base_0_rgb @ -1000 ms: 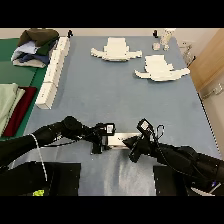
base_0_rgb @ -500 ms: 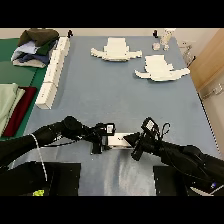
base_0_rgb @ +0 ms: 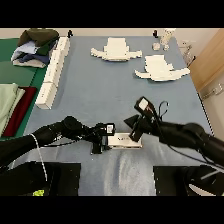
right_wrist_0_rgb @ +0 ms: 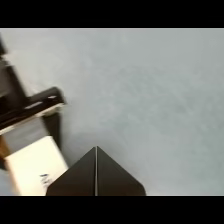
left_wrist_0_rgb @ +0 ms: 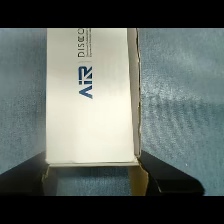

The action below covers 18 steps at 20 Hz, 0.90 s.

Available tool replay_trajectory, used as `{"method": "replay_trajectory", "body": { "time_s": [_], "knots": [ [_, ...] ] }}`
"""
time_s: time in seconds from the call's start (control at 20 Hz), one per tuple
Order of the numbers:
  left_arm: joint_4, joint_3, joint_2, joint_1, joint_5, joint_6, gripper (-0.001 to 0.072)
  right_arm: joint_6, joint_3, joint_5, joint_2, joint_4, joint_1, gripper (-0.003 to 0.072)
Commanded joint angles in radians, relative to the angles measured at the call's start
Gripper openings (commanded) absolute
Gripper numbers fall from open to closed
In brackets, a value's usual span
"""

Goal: Fold the box.

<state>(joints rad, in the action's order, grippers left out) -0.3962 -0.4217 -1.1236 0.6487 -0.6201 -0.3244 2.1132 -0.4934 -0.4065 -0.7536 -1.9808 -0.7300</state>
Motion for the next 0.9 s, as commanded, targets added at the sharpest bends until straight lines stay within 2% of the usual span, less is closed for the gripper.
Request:
{"method": "replay_trajectory", "body": {
  "time_s": [0.0,0.15,0.3,0.65,0.85],
  "knots": [
    [0.000,0.000,0.000,0.000,0.000,0.000,0.0441,-0.138,-0.254,-0.321,-0.158,0.219,0.169,0.0018],
    [0.000,0.000,0.000,0.000,0.000,0.000,0.0440,-0.175,-0.448,-0.533,-0.282,0.290,0.282,0.0017],
    [0.000,0.000,0.000,0.000,0.000,0.000,0.0440,-0.150,-0.536,-0.613,-0.378,0.300,0.359,0.0018],
    [0.000,0.000,0.000,0.000,0.000,0.000,0.0441,-0.446,-0.557,-0.786,-0.559,0.287,0.430,0.0016],
    [0.000,0.000,0.000,0.000,0.000,0.000,0.0440,-0.450,-0.557,-0.778,-0.578,0.207,0.430,0.0017]
  ]
}}
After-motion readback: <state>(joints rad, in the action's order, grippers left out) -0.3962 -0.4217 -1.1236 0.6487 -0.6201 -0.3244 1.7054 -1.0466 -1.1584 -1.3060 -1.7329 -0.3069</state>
